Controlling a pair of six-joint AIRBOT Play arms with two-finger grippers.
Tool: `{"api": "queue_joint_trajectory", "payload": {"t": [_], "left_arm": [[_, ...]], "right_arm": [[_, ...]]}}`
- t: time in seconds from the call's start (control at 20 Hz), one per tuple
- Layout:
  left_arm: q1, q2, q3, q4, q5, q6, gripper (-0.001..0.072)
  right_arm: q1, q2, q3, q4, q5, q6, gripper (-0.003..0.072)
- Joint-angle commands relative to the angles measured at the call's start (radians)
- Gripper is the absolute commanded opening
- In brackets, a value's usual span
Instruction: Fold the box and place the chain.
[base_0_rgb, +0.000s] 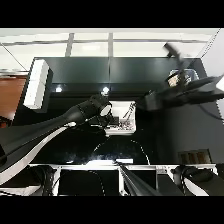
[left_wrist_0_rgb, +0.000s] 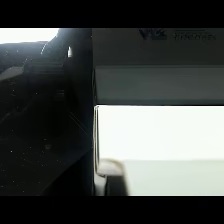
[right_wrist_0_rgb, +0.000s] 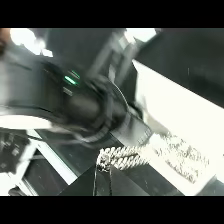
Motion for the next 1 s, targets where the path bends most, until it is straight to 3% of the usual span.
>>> {"api": "queue_joint_trajectory", "payload": {"t": [0.0, 0.15, 0.35, 0.4, 0.45, 0.7, 0.95], "left_arm": [[0.0, 0.0, 0.0, 0.0, 0.002, 0.0, 0.0029], [0.0, 0.0, 0.0, 0.0, 0.002, 0.0, 0.0029], [0.0, 0.0, 0.0, 0.0, 0.002, 0.0, 0.0028], [0.0, 0.0, 0.0, -0.001, 0.004, 0.0, 0.0028], [0.0, 0.0, 0.0, -0.001, 0.004, 0.0, 0.0028], [0.0, 0.0, 0.0, 0.0, 0.015, -0.006, 0.0028], [0.001, 0.0, 0.0, 0.002, 0.032, -0.006, 0.0028]], "right_arm": [[0.043, -0.032, -0.157, -0.029, -0.12, 0.0, 0.0017], [0.048, -0.042, -0.25, -0.039, -0.201, 0.0, 0.0017], [0.074, -0.045, -0.272, -0.062, -0.249, 0.0, 0.0034], [0.082, -0.045, -0.272, -0.062, -0.259, 0.0, 0.0211], [0.081, -0.045, -0.272, -0.068, -0.255, 0.0, 0.0335], [-0.045, -0.03, -0.221, -0.248, -0.105, -0.001, 0.0333], [-0.176, 0.042, -0.219, -0.318, -0.067, -0.001, 0.0332]]}}
